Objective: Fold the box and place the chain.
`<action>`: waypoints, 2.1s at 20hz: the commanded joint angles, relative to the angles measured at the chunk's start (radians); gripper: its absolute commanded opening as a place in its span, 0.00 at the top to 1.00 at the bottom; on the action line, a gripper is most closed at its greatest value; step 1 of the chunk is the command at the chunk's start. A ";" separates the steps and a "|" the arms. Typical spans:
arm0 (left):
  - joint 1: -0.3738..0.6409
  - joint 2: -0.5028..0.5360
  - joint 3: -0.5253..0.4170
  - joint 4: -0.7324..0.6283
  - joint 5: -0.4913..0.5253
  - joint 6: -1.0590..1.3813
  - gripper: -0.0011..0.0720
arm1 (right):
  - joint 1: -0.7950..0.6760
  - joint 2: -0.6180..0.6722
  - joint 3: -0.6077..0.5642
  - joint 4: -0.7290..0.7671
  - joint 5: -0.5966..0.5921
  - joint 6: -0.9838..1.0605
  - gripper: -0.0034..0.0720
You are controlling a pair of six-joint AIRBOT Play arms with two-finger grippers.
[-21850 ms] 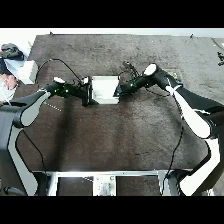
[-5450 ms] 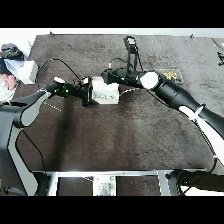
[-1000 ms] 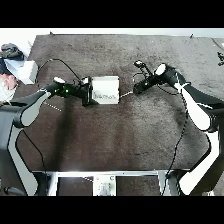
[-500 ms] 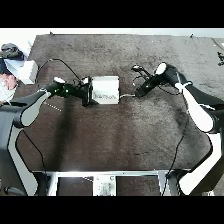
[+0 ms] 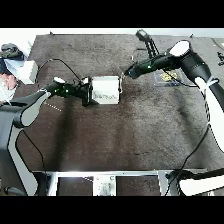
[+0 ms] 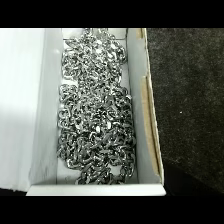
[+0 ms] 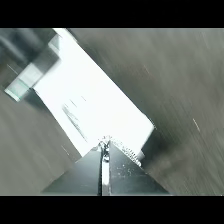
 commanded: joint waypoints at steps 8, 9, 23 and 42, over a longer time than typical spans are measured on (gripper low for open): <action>0.000 0.000 0.000 0.000 0.000 0.000 0.41 | 0.128 0.045 0.000 -0.118 -0.207 0.058 0.38; 0.000 0.000 0.000 0.000 0.000 0.000 0.41 | 0.127 0.045 0.000 -0.149 -0.244 0.058 0.38; 0.000 0.000 0.000 0.000 0.000 0.000 0.41 | -0.120 -0.203 0.008 0.398 -0.103 -0.415 0.76; 0.000 0.000 0.000 0.000 0.000 0.000 0.41 | -0.047 -0.317 0.122 0.274 0.286 -0.467 0.75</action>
